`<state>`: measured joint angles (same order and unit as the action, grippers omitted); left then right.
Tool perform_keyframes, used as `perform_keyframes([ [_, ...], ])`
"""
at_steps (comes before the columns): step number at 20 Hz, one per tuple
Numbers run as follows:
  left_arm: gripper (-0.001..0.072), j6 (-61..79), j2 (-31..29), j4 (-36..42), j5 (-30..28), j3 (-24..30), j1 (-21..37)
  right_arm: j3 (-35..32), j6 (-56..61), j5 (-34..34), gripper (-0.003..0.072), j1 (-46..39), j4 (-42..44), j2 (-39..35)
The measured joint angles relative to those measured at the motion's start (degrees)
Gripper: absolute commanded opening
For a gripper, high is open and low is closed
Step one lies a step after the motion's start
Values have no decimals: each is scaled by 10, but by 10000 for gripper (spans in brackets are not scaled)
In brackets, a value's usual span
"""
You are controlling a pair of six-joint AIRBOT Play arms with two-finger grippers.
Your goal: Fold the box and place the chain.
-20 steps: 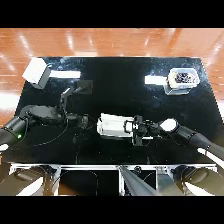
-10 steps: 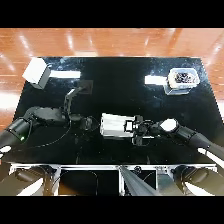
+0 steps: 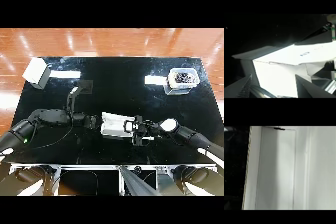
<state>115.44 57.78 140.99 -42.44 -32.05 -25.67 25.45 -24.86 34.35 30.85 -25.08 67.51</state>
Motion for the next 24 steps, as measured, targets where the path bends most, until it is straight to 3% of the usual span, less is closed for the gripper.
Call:
perform_keyframes([
  [7,635,-14,0,-22,12,0,-14,0,0,-1,720,0,0,0],
  [16,634,-238,0,-189,73,0,-121,0,0,-1,718,0,-1,0],
  [24,635,-308,0,-244,95,-1,-142,0,0,-2,714,0,-1,0],
])
